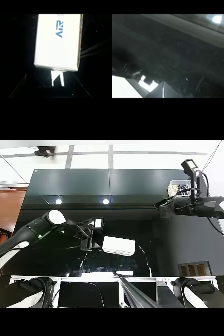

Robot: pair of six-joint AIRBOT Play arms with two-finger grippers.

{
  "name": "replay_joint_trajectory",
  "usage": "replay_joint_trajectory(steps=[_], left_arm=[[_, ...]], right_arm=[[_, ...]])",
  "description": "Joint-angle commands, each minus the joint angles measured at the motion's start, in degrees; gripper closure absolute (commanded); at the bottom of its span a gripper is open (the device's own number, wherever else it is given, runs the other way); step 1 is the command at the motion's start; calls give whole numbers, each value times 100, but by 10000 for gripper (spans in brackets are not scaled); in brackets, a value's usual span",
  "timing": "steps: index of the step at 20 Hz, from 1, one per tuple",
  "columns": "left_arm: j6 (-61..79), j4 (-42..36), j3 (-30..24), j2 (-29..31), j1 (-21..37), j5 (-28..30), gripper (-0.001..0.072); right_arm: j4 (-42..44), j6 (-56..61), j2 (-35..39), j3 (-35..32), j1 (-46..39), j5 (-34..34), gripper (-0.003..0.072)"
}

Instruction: Fold the box and place the chain.

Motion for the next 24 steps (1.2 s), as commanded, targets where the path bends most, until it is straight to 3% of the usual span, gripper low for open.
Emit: replay_joint_trajectory(steps=[1, 4, 7, 11, 16, 24], left_arm=[[-616, 389, 363, 317, 28, -330, 9], [-435, 262, 673, 103, -245, -133, 9], [-431, 280, 1130, -540, -721, 177, 11], [-977, -229, 1790, -1316, -1172, -162, 5], [-975, -195, 1834, -1491, -1665, -28, -1], [-1158, -181, 1832, -1591, -1602, -284, -1]], right_arm=[[-389, 37, 57, 44, -166, 179, 671], [-439, 39, 57, 44, -166, 179, 670], [-459, 52, 57, 44, -166, 142, 670], [-459, 59, 57, 44, -166, 101, 670], [-376, 116, 57, 44, -166, 149, 670], [-385, 98, 57, 44, -166, 133, 670]])
